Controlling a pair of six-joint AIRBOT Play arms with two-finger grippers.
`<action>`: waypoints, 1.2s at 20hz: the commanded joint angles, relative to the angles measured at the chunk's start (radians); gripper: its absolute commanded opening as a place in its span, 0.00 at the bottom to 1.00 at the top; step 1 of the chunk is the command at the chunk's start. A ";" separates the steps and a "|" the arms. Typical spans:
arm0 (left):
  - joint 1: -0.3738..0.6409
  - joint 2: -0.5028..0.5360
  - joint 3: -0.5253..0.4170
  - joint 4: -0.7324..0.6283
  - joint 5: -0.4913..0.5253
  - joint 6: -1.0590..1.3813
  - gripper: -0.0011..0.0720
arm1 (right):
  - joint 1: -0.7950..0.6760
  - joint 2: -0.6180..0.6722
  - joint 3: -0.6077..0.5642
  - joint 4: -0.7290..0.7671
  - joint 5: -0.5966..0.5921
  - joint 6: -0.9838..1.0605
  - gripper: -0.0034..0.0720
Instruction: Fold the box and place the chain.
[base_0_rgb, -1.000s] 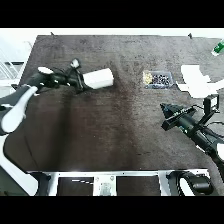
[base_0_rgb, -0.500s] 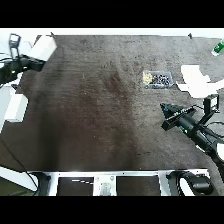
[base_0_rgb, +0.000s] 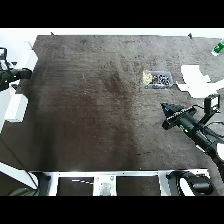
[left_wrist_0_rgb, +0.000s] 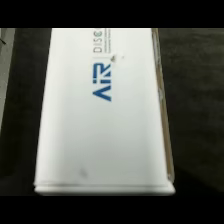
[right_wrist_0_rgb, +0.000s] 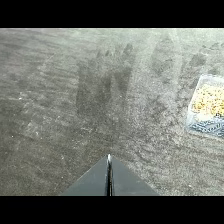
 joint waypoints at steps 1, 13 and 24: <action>0.005 -0.031 0.000 0.019 0.055 -0.008 0.04 | 0.000 0.000 0.000 0.000 0.000 0.000 0.06; 0.005 -0.074 -0.002 0.061 0.122 -0.008 0.04 | 0.000 0.001 0.000 0.008 0.000 0.000 0.06; 0.005 -0.109 0.000 0.064 0.083 -0.037 0.81 | 0.000 0.001 0.000 0.034 0.000 0.000 0.06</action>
